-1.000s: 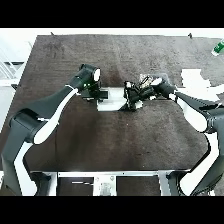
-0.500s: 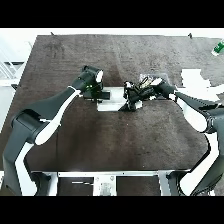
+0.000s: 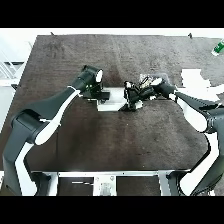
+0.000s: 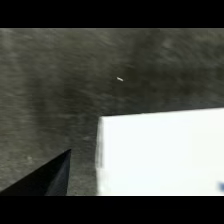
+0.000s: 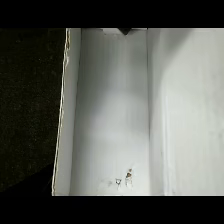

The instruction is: Fold the box and place the chain.

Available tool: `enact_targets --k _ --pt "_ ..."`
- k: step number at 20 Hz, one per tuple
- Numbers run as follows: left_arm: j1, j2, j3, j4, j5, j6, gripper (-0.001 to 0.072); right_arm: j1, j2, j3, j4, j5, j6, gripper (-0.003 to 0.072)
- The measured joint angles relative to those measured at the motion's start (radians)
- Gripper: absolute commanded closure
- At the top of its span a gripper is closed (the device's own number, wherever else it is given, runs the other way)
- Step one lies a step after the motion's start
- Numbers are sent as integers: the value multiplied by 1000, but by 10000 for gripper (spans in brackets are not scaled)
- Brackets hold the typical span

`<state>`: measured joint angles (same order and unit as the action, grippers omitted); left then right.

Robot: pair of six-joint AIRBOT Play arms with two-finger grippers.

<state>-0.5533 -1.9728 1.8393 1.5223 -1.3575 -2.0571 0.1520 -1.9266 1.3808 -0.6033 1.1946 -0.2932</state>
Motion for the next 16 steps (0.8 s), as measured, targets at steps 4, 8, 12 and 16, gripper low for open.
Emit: enact_targets --k 4,8,12,16 --pt "2 29 12 -2 -12 16 223 0 0 0 1 0 0 192" --pt "2 66 16 11 -43 31 224 0 0 0 1 0 0 192" --pt "2 130 16 29 -64 64 224 0 0 0 2 0 0 192" --pt "2 214 14 71 -90 119 224 0 0 0 2 0 0 192"
